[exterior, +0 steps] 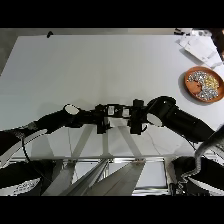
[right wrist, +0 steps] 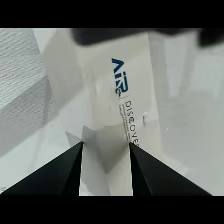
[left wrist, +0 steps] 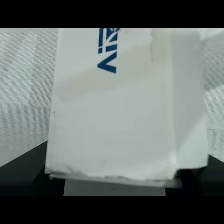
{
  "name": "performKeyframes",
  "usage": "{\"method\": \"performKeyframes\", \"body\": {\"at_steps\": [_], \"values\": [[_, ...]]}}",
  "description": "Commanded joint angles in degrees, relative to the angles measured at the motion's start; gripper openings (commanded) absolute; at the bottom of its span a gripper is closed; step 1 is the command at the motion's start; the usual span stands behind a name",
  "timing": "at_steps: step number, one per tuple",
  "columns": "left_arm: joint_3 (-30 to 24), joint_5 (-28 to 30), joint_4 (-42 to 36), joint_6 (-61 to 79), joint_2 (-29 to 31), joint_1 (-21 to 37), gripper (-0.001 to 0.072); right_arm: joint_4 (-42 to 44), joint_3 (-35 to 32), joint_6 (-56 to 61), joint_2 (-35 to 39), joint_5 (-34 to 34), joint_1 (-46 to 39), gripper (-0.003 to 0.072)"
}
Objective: Fold the box and place the chain.
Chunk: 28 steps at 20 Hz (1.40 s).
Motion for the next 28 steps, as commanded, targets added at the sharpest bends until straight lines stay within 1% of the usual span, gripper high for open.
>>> {"method": "performKeyframes", "body": {"at_steps": [1, 4, 6, 8, 11, 13, 28], "values": [[0.0, -0.1, 0.1, 0.1, 0.0, 0.0, 0.0272, -2.2, 0.0, 1.6, 0.2, -0.3, 0.1, 0.0293], [0.0, -0.1, 0.1, 0.1, 0.0, 0.0, 0.0272, -2.6, 0.0, 1.6, 2.6, -0.6, 0.1, 0.0293], [0.0, -0.1, 0.1, 0.1, 0.0, 0.0, 0.0272, -3.7, 0.0, 1.7, 4.7, -1.6, 0.1, 0.0288], [0.0, -0.1, 0.1, 0.1, 0.0, 0.0, 0.0272, -3.7, 0.0, 3.2, 5.3, -3.1, 0.1, 0.0288], [0.0, -0.1, 0.1, 0.1, 0.0, 0.0, 0.0272, -3.6, -0.5, 6.2, 5.0, -8.2, 0.1, 0.0288], [0.0, -0.1, 0.1, 0.1, 0.0, 0.0, 0.0272, -3.6, -0.9, 6.7, 4.7, -9.6, 0.1, 0.0288], [0.0, -0.1, 0.1, 0.1, 0.0, 0.0, 0.0272, -2.7, -5.0, 7.2, 3.5, -11.1, 0.1, 0.0289]]}}
